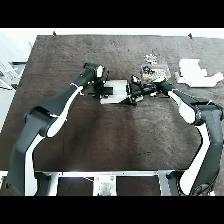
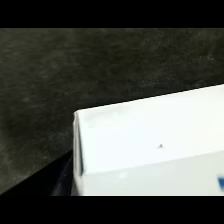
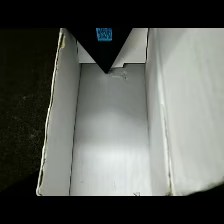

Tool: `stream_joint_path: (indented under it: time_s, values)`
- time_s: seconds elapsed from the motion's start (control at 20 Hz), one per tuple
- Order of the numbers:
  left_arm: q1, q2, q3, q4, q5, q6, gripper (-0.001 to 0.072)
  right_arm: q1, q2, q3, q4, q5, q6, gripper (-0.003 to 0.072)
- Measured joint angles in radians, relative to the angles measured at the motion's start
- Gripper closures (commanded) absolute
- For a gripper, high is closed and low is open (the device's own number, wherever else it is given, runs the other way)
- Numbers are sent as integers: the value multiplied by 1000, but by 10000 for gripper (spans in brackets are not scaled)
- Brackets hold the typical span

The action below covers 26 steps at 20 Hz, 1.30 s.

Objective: Fold the box and place the chain.

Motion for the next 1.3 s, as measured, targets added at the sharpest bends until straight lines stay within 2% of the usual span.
stream_joint_path:
  time_s: [0.05,0.5,0.85,0.9,0.95,1.0,1.1,1.15,1.3]
  values:
    - [0,1,1,-3,-3,0,271,0,0,0,-1,0,0,111]
    - [-1,33,4,-25,-42,49,272,0,0,0,-2,3,1,111]
    - [-1,22,-9,11,0,64,274,0,0,0,-1,3,1,111]
    - [-1,17,-11,16,7,63,316,0,0,0,-1,3,1,111]
    - [-1,13,-11,19,15,60,418,0,0,0,-1,3,1,111]
    - [0,10,-13,25,19,56,486,0,0,0,-1,3,1,111]
    - [0,3,-13,36,27,49,510,0,0,0,-1,3,1,111]
    - [0,2,-13,40,30,47,694,0,0,0,-1,3,1,111]
    - [2,-2,-13,51,43,47,690,0,0,0,3,7,3,111]
